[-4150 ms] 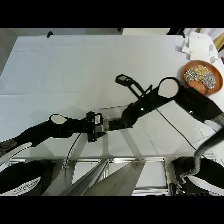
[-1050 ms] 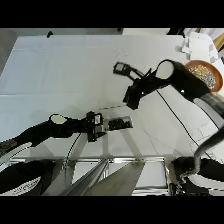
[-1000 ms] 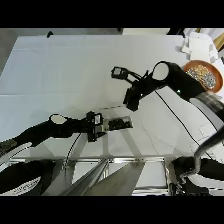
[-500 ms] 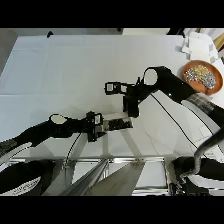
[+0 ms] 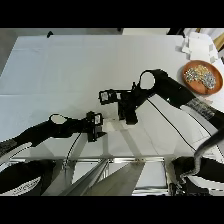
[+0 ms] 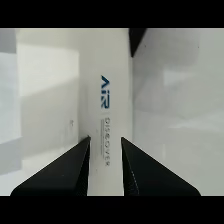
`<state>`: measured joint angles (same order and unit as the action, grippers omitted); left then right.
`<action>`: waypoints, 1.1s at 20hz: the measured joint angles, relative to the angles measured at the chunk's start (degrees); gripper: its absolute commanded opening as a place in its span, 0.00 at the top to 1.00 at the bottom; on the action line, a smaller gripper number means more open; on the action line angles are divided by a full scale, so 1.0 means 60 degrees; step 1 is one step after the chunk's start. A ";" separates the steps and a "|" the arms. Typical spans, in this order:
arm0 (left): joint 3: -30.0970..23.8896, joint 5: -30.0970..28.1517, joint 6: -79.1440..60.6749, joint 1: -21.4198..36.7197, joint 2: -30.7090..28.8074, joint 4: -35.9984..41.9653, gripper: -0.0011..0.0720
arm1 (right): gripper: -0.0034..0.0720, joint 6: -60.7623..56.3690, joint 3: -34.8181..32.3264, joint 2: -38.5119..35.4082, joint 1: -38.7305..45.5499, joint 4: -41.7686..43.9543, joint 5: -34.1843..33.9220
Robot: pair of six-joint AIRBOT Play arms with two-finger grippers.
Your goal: Fold the box and place the chain.
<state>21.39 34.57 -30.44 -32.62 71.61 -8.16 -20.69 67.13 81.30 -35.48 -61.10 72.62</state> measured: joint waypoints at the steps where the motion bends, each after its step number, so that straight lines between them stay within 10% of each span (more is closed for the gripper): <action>1: 0.0000 0.0000 0.0000 0.0000 0.0000 0.0000 0.89 | 0.66 0.0025 0.0000 -0.0011 -0.0029 0.0098 0.0051; 5: 0.0000 0.0000 0.0004 0.0000 0.0000 0.0000 0.89 | 0.48 0.0062 0.0000 -0.0098 -0.0087 0.0310 0.0248; 11: 0.0000 0.0000 0.0004 0.0000 0.0000 0.0000 0.89 | 0.48 0.0058 -0.0368 -0.0211 -0.0095 0.0368 0.0076; 17: 0.0000 -0.0004 0.0018 0.0000 0.0000 0.0007 0.89 | 0.83 0.0022 -0.0688 -0.0288 -0.0098 0.0033 -0.0543; 22: 0.0000 -0.0004 0.0000 0.0000 0.0000 0.0004 0.89 | 0.86 -0.0007 -0.0732 -0.0335 -0.0098 -0.0036 -0.0535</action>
<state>21.39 34.54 -30.44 -32.62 71.61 -8.14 -20.73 62.74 79.29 -36.07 -61.32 69.41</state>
